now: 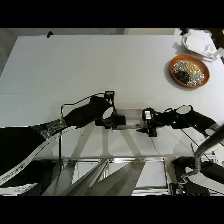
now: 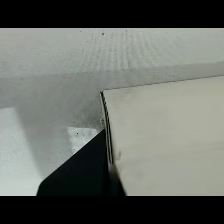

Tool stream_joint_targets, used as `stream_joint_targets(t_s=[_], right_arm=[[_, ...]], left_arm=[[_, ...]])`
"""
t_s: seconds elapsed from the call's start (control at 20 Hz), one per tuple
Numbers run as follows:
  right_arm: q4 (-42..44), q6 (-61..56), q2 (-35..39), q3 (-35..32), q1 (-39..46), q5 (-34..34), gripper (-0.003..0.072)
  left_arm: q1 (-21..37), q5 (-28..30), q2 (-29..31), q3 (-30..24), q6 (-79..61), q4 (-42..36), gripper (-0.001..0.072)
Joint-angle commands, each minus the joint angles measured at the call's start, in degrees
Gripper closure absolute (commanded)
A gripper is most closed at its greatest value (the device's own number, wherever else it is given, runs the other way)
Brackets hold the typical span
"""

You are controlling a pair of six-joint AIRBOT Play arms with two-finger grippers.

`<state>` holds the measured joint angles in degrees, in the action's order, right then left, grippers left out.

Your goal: Fold the box and place the chain.

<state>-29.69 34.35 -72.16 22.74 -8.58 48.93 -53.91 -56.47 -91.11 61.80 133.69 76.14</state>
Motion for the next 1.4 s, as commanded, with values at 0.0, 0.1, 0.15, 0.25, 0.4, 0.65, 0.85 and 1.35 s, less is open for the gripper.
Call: stream_joint_targets(t_s=[0.0, 0.1, 0.15, 0.25, 0.4, 0.65, 0.85, 1.35], right_arm=[[-0.04, 0.17, 0.04, 0.00, -0.04, -0.09, 0.0232], [-0.04, 0.17, 0.02, 0.00, -0.04, -0.09, 0.0232], [-0.04, 0.17, 0.02, 0.00, -0.04, -0.09, 0.0232], [-0.04, 0.17, 0.04, 0.00, -0.04, -0.09, 0.0232], [-0.04, 0.17, 0.04, 0.00, -0.04, -0.11, 0.0232], [-0.04, 0.17, 0.02, 0.00, -0.04, -0.11, 0.0232], [-0.04, 0.17, 0.02, 0.00, -0.04, -0.09, 0.0232], [-0.04, 0.17, 0.02, 0.00, -0.04, -0.09, 0.0232]], left_arm=[[-0.13, 2.51, -0.07, 0.02, -0.17, -0.87, 0.0704], [-0.13, 2.49, -0.04, 0.02, -0.15, -0.92, 0.0693], [-0.11, 2.45, 0.13, 0.02, -0.15, -1.14, 0.0669], [-0.07, 2.14, 1.40, 0.00, -0.17, -1.11, 0.0516], [1.14, 1.33, 4.87, 0.00, -2.36, -0.46, 0.0495], [4.04, -4.61, 9.99, -0.02, -9.75, -0.72, 0.0413], [7.48, -13.29, 12.94, -0.33, -23.80, 0.57, 0.0168], [15.85, 7.08, 26.01, -14.45, -108.52, -12.72, 0.0010]])
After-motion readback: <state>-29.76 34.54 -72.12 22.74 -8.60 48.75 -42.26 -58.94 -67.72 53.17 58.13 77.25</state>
